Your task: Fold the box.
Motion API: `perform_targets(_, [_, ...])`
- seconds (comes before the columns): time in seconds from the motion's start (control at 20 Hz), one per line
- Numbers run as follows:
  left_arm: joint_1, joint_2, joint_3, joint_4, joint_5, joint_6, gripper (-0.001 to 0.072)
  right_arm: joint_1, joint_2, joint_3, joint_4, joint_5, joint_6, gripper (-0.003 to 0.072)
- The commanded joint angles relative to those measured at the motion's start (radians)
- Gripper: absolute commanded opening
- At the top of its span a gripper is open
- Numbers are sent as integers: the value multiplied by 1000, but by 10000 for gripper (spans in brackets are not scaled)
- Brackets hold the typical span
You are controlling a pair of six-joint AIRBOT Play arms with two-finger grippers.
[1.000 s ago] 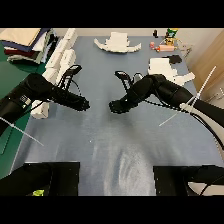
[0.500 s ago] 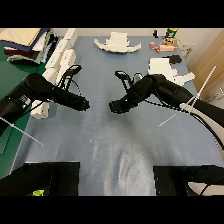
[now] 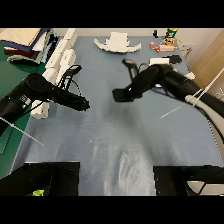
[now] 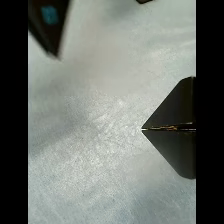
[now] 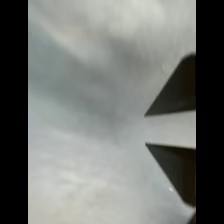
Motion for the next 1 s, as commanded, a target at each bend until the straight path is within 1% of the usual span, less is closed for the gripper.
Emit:
perform_targets(0.0, [-1, 1, 0, 0, 0, 0, 11, -198, -21, 227, -274, -207, 96, 361])
perform_targets(0.1, [0, 1, 0, 0, 0, 0, 11, -385, -66, 371, -386, -328, 90, 372])
perform_targets(0.15, [0, 1, 0, 0, 0, 0, 11, -483, -93, 420, -423, -348, 66, 372])
perform_targets(0.2, [-1, 1, 0, 0, 0, 0, 11, -569, -117, 449, -438, -336, 52, 372])
perform_targets(0.3, [0, 1, 0, 0, 0, 0, 11, -724, -180, 478, -431, -253, 9, 372])
perform_targets(0.4, [0, 1, 0, 0, 0, 0, 11, -838, -249, 481, -405, -128, -18, 378])
perform_targets(0.45, [0, 1, 0, 0, 0, 0, 11, -881, -280, 482, -369, -71, -24, 466])
perform_targets(0.5, [0, 1, 0, 0, 0, 0, 11, -917, -311, 482, -309, -23, -26, 547])
perform_targets(0.55, [0, 1, 0, 0, 0, 0, 11, -952, -348, 488, -231, 4, -48, 549])
perform_targets(0.6, [0, 1, 0, 0, 0, 0, 11, -976, -391, 513, -164, 5, -80, 549])
perform_targets(0.65, [0, 1, 0, 0, 0, 0, 11, -994, -445, 552, -124, -7, -109, 548])
perform_targets(0.8, [0, 1, 0, 0, 0, 0, 11, -1007, -590, 678, -78, -60, -144, 548])
perform_targets(0.95, [0, 1, 0, 0, 0, 0, 11, -1005, -671, 733, 73, -57, -238, 543])
